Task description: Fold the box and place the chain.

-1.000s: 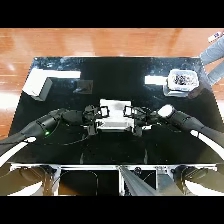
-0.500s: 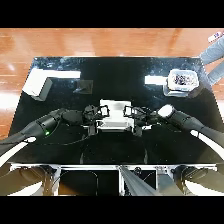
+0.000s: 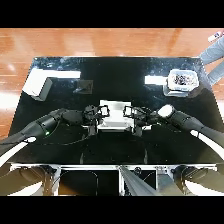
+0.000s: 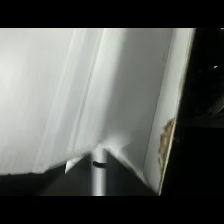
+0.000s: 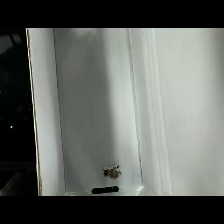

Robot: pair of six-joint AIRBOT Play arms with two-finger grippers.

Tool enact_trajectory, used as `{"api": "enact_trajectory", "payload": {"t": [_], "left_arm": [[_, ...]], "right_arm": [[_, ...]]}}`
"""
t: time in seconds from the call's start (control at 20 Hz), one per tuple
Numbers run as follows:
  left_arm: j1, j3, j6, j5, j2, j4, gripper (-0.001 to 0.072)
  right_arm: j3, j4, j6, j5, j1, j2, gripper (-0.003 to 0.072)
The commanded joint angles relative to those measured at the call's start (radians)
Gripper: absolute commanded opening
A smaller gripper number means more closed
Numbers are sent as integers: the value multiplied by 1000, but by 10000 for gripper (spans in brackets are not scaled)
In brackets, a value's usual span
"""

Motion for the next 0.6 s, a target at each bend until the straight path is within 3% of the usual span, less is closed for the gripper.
{"api": "enact_trajectory", "payload": {"t": [0.0,0.4,0.5,0.55], "left_arm": [[15,0,-12,4,4,6,20],[186,0,-235,9,134,6,20],[284,-1,-537,24,178,14,20],[349,-1,-733,82,185,14,20]], "right_arm": [[0,0,0,-2,1,-1,606],[0,0,0,-2,1,-1,607],[0,0,0,-2,1,-1,607],[0,0,0,-2,1,-1,606]]}}
